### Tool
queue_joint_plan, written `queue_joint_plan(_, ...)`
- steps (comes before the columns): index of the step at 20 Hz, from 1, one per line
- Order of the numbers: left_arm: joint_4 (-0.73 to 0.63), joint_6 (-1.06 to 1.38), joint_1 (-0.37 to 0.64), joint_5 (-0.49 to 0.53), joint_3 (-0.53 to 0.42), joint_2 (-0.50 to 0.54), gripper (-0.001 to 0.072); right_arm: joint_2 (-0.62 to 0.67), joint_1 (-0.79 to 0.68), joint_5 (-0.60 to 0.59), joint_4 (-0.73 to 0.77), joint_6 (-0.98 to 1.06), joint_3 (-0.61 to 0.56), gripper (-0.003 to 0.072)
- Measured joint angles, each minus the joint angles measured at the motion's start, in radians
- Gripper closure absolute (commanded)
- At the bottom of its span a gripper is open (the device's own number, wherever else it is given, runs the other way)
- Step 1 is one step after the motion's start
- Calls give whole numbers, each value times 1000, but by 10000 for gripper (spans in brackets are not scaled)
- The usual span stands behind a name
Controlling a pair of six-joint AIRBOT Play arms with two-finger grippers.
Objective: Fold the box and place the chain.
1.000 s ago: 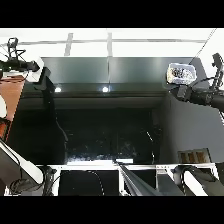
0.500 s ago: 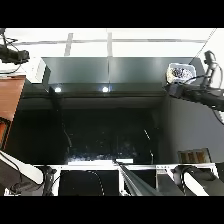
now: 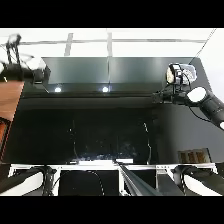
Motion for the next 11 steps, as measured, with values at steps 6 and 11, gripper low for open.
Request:
queue_joint_plan(6, 0, 15, -25, 168, -374, 294, 681, -19, 5, 23, -37, 1, 0, 669)
queue_joint_plan(11, -5, 17, -28, 205, -431, 330, 681, -21, 5, 27, -43, 2, 0, 668)
